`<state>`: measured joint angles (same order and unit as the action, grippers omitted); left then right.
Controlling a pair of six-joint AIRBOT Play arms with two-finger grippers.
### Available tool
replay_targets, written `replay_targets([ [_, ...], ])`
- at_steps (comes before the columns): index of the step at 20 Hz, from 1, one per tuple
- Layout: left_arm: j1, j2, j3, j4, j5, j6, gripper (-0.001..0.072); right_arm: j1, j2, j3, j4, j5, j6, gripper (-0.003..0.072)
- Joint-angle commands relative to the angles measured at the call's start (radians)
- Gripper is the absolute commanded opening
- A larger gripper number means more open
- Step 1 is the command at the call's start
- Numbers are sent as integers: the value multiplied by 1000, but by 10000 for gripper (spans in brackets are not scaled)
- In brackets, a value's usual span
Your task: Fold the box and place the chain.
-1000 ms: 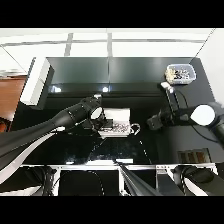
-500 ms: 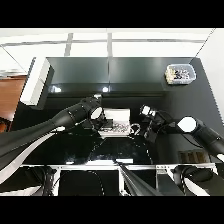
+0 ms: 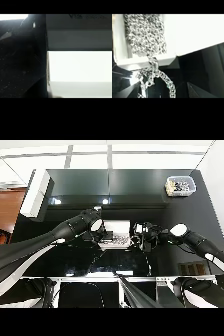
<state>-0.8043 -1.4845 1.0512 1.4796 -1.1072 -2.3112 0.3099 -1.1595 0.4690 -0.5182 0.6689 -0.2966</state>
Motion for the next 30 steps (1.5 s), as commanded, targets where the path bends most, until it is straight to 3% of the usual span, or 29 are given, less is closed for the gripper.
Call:
replay_targets([
  [1, 0, 0, 0, 0, -2, 0, 28, 0, -19, 5, 21, -12, -17, 661],
  [10, 0, 0, 0, 0, -2, 0, 28, 12, -31, 4, 12, -43, 59, 650],
  [12, 0, 0, 0, 0, -2, 0, 28, 12, -33, 4, 0, -45, 73, 415],
  [14, 0, 0, 0, 0, -2, 0, 28, 12, -33, 4, 0, -45, 91, 403],
  [16, 0, 0, 0, 0, -2, 0, 28, 12, -31, 4, -11, -40, 111, 8],
  [19, 0, 0, 0, 0, -2, 0, 28, 11, 2, 4, -21, -20, 165, 15],
  [23, 0, 0, 0, 0, -2, 0, 28, -29, 177, 5, -121, -4, 466, 14],
  [26, 0, 0, 1, 0, -2, 0, 28, -56, 349, 49, -201, 150, 691, 14],
  [28, 0, 0, 0, 0, -2, 0, 28, -56, 434, 107, -171, 254, 789, 14],
  [30, 0, 0, 0, 0, -2, 0, 28, -56, 472, 177, -41, 277, 907, 15],
])
